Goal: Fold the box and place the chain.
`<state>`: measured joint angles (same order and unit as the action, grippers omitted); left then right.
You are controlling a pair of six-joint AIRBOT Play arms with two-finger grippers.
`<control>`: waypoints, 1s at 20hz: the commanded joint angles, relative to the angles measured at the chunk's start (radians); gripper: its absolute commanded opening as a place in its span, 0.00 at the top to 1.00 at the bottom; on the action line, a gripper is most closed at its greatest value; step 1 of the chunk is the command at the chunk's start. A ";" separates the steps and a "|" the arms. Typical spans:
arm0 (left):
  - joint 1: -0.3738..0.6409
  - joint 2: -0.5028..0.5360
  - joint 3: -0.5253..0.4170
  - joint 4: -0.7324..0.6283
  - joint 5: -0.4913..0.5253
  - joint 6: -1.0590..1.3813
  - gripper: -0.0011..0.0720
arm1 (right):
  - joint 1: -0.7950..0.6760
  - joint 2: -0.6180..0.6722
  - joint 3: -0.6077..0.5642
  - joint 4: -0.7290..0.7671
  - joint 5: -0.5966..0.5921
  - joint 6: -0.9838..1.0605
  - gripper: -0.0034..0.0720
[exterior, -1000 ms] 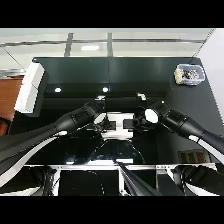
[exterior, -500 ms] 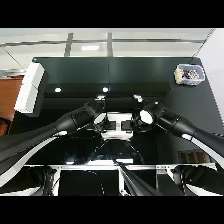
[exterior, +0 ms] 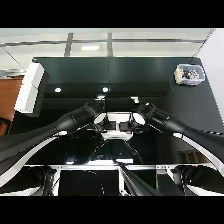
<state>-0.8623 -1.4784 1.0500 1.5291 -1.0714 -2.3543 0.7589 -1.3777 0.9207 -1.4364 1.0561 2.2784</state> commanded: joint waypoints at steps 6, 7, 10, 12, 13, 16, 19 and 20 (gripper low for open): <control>0.000 0.000 0.000 0.003 -0.006 0.001 0.95 | 0.004 -0.005 0.003 0.021 -0.027 0.015 0.94; 0.000 0.000 0.000 0.003 -0.006 0.002 0.95 | 0.004 -0.005 0.003 0.021 -0.027 0.015 0.94; 0.000 0.000 0.000 0.003 -0.006 0.002 0.95 | 0.003 -0.005 0.003 0.021 -0.028 0.015 0.77; 0.000 0.000 0.000 0.003 -0.006 0.002 0.95 | 0.003 -0.005 0.003 0.023 -0.028 0.015 0.66; 0.000 0.000 0.000 0.003 -0.006 0.002 0.95 | 0.003 -0.005 0.003 0.022 -0.028 0.015 0.66; 0.000 0.000 0.000 0.003 -0.006 0.002 0.95 | 0.003 -0.005 0.003 0.021 -0.028 0.015 0.94; 0.000 0.000 0.000 0.003 -0.006 0.002 0.95 | 0.003 -0.005 0.003 0.021 -0.028 0.014 0.94; 0.000 0.000 0.000 0.003 -0.006 0.002 0.95 | 0.003 -0.005 0.003 0.021 -0.028 0.014 0.93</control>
<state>-0.8623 -1.4780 1.0500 1.5311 -1.0801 -2.3543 0.7620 -1.3827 0.9230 -1.4170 1.0298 2.2940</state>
